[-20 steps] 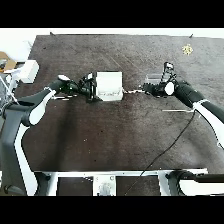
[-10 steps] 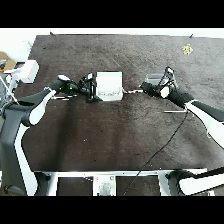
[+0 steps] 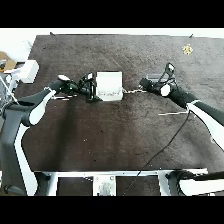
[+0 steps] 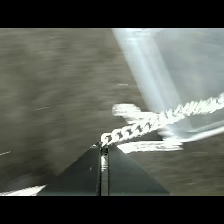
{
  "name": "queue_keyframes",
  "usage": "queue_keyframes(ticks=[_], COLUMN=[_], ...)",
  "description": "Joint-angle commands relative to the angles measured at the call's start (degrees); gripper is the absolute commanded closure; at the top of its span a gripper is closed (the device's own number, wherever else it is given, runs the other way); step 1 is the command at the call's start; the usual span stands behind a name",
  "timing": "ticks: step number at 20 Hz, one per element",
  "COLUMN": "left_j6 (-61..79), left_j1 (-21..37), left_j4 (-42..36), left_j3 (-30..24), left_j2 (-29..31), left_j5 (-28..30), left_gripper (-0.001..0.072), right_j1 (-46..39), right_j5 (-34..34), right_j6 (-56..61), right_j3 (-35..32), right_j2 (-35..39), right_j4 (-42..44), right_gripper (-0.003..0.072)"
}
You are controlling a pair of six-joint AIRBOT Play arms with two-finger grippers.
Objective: Fold the box and place the chain.
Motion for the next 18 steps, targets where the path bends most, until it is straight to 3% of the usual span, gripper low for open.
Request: queue_keyframes(ticks=[1, 4, 6, 9, 14, 15, 16, 17, 18], left_j6=[0.0, 0.0, 0.0, 0.0, 0.0, 0.0, 0.0, 0.0, 0.0], left_j1=[0.0, 0.0, 0.0, 0.0, 0.0, 0.0, 0.0, 0.0, 0.0], left_j4=[0.0, 0.0, 0.0, 0.0, 0.0, 0.0, 0.0, 0.0, 0.0], left_j3=[0.0, 0.0, 0.0, 0.0, 0.0, 0.0, 0.0, 0.0, 0.0], left_j2=[0.0, 0.0, 0.0, 0.0, 0.0, 0.0, 0.0, 0.0, 0.0], left_j5=[0.0, 0.0, 0.0, 0.0, 0.0, 0.0, 0.0, 0.0, 0.0], left_gripper=[0.0369, 0.0369, 0.0369, 0.0369, 0.0368, 0.0369, 0.0369, 0.0368, 0.0369], right_j1=[4.3, 10.7, 14.5, 19.3, 23.2, 23.5, 23.3, 22.8, 22.0], right_j5=[0.7, -2.5, -2.9, -5.4, -4.7, -3.5, -1.7, 0.0, 2.4], right_j6=[-2.9, -4.1, -4.6, -5.9, -4.6, -4.5, -4.8, -4.8, -4.8], right_j3=[0.1, 0.7, 3.1, 6.0, 6.6, 6.6, 6.6, 6.6, 6.6], right_j2=[9.2, 17.1, 18.3, 16.7, 7.4, 5.4, 3.6, 3.0, 3.3], right_j4=[0.3, -0.3, -0.8, -0.9, -0.6, -0.6, -0.7, -1.7, -4.6], right_gripper=[0.0685, 0.0685, 0.0685, 0.0685, 0.0684, 0.0634, 0.0381, 0.0363, 0.0422])
